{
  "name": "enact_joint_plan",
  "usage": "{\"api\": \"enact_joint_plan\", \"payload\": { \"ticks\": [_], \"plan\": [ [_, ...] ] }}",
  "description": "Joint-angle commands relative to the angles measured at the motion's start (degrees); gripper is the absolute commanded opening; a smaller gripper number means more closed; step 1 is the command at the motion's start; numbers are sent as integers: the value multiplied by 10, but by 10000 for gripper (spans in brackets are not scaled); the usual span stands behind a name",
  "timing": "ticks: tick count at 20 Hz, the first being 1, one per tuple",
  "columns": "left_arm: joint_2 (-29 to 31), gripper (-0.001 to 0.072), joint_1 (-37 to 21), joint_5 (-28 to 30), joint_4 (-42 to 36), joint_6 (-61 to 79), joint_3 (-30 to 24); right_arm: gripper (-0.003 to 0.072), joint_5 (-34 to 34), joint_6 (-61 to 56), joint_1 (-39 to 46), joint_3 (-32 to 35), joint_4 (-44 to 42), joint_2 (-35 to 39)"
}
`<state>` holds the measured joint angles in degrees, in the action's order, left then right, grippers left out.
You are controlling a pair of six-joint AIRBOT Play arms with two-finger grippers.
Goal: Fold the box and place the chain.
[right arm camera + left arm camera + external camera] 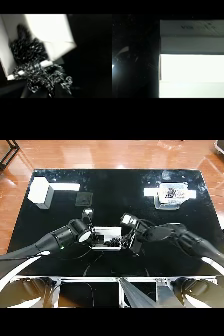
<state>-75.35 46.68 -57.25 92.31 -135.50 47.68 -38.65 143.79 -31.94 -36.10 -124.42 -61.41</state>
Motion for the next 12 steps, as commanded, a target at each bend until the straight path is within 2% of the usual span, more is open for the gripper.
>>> {"api": "enact_joint_plan", "payload": {
  "ticks": [1, 4, 6, 8, 12],
  "plan": [
    [0, 23, 0, 0, 0, 0, 0, 17, -65, -101, 46, -2, 2, 96],
    [0, 23, 0, 0, 0, 0, 0, 16, -135, -112, 68, -22, -55, 165],
    [0, 23, 0, 0, 0, 0, 0, 16, -159, -116, 62, -48, -120, 179],
    [0, 23, 0, 0, 0, 0, 0, 16, -138, -116, 43, -70, -181, 179],
    [0, 23, 0, 0, 0, 0, 0, 15, -57, -116, -10, -104, -229, 162]
  ]
}}
